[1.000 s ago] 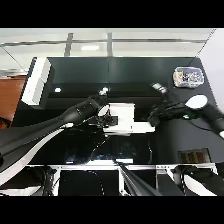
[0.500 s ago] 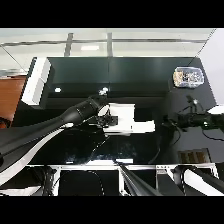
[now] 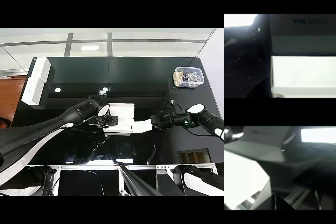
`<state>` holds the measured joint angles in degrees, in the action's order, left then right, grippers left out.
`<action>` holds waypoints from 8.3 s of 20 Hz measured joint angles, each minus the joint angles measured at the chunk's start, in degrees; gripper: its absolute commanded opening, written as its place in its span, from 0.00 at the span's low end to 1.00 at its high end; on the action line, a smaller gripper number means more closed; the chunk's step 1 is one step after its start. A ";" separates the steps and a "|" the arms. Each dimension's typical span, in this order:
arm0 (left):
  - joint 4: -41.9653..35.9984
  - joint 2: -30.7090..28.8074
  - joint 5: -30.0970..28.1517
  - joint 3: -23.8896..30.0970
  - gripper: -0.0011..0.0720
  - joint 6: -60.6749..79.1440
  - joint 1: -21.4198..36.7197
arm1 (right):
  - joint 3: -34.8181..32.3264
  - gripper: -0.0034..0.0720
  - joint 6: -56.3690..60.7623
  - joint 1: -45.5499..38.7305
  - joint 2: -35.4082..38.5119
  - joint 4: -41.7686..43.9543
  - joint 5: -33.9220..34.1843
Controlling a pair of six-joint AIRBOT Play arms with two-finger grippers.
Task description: Fold the box and place the chain.
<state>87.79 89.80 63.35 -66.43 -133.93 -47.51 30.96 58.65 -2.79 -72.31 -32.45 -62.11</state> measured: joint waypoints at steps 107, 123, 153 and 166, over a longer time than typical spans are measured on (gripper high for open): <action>0.00 0.02 0.20 -0.02 0.05 0.00 0.00 | 78.62 0.91 51.12 -15.06 -41.40 -58.38 -0.50; 0.00 0.02 0.20 -0.02 0.05 0.00 0.00 | 84.96 0.07 45.20 -16.39 -44.70 -56.06 -6.69; 0.00 0.02 0.22 -0.02 0.05 0.02 0.00 | 82.25 0.06 26.10 0.22 9.90 -19.58 -15.93; 0.00 0.02 0.31 -0.02 0.05 0.02 0.00 | 82.23 0.06 26.40 10.29 10.32 -18.43 -23.63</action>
<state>87.79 89.82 63.66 -66.46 -133.91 -47.51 113.19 85.06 7.51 -62.00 -50.87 -85.73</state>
